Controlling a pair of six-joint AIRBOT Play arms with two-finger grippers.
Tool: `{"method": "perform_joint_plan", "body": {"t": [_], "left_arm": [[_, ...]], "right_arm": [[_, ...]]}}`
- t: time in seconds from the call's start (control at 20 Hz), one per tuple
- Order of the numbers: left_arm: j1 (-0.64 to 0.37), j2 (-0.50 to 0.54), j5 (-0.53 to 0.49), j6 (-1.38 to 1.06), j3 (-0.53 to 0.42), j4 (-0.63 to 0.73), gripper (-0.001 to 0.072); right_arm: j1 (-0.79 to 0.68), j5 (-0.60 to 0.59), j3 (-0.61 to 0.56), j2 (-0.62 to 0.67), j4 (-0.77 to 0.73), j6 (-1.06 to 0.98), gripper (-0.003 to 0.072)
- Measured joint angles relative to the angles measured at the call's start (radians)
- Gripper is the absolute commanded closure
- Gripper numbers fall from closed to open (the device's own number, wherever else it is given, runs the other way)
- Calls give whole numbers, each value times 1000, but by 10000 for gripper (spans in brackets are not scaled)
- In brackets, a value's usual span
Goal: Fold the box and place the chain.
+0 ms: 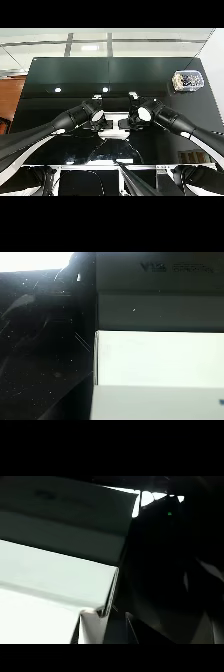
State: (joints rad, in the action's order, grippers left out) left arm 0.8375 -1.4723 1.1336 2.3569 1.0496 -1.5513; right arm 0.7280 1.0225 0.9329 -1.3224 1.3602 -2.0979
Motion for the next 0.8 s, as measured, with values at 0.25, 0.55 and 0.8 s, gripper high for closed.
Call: {"method": "perform_joint_plan", "body": {"t": [0.25, 0.55, 0.8], "left_arm": [[0, 0, 0, 0, 0, 0, 684], [0, 0, 0, 0, 0, 0, 684], [0, 0, 3, 2, 0, 2, 684]], "right_arm": [[43, 29, 39, -42, 84, -98, 392], [62, 72, 89, -106, 114, -167, 662], [64, 89, 96, -115, 103, -185, 584]]}}
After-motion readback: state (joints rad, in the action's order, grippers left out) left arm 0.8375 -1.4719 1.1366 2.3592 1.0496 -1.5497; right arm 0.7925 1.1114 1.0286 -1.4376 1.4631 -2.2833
